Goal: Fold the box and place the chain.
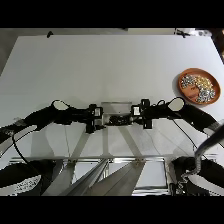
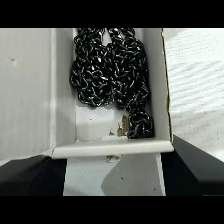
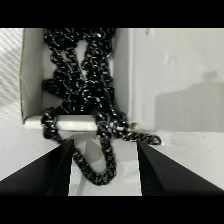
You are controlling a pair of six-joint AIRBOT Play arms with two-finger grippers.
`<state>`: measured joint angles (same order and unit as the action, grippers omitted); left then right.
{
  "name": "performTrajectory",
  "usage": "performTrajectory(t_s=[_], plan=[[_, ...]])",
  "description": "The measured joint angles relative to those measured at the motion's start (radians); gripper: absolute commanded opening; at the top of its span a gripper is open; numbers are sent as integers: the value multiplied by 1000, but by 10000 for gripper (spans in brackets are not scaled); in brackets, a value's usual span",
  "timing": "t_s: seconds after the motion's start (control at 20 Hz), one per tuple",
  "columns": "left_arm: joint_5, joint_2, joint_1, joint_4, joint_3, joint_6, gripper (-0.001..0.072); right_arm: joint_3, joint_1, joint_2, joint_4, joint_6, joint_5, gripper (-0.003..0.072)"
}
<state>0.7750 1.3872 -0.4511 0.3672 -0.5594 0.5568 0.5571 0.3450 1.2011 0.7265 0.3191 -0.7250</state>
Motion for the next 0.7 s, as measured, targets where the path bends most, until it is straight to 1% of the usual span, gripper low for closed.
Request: performTrajectory(t_s=[0.05, 0.1, 0.15, 0.25, 0.3, 0.35, 0.6, 0.7], plan=[[0, 0, 0, 0, 0, 0, 254, 0, 8, 6, -1, 1, -2, 388], [0, 0, 0, 0, 0, 0, 254, 0, 16, 13, -2, 3, -2, 289], [0, 0, 0, 1, 0, 0, 254, 0, 23, 21, -2, 4, 5, 219], [2, 0, 0, 2, 0, 0, 254, 0, 30, 29, -2, 3, 23, 118], [3, 0, 0, 3, 0, 1, 254, 0, 32, 32, 2, 2, 26, 39], [3, 0, 0, 2, 0, 0, 254, 0, 33, 34, 6, 0, 27, 10], [2, 0, 0, 0, 0, -1, 254, 0, 36, 37, 29, -36, 36, 9], [2, 0, 0, 0, 0, -1, 254, 0, 37, 30, 45, -78, 73, 8]])
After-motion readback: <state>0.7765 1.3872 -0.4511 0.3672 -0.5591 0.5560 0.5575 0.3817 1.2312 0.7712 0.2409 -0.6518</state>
